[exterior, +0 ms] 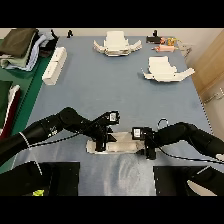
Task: Fold the box.
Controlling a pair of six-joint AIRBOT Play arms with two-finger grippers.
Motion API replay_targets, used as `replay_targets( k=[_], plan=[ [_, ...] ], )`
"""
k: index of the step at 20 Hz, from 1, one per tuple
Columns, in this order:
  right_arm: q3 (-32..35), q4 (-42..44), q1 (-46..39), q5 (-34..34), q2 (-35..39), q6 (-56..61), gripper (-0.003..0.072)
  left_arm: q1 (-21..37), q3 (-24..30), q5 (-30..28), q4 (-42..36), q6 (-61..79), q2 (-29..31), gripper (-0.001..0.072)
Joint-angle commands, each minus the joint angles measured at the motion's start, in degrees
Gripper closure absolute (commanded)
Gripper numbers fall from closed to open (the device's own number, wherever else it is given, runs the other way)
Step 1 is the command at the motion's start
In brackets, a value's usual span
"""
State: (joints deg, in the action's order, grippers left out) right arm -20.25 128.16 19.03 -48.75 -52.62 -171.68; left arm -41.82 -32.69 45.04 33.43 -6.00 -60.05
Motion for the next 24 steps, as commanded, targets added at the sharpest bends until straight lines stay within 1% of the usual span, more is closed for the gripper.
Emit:
replay_targets(
  k=[1,18,24],
  plan=[
    [0.2,0.4,0.0,0.3,0.0,-0.3,0.0178,0.0,0.0,0.0,0.0,0.0,0.0,0.0696],
    [0.2,-0.4,0.0,0.3,0.0,-0.3,0.0177,0.0,0.0,0.0,0.0,0.0,0.0,0.0696],
    [0.2,-0.4,0.0,0.3,0.0,-0.3,0.0178,0.0,0.0,-3.8,-0.1,0.6,0.0,0.0696]
  ],
)
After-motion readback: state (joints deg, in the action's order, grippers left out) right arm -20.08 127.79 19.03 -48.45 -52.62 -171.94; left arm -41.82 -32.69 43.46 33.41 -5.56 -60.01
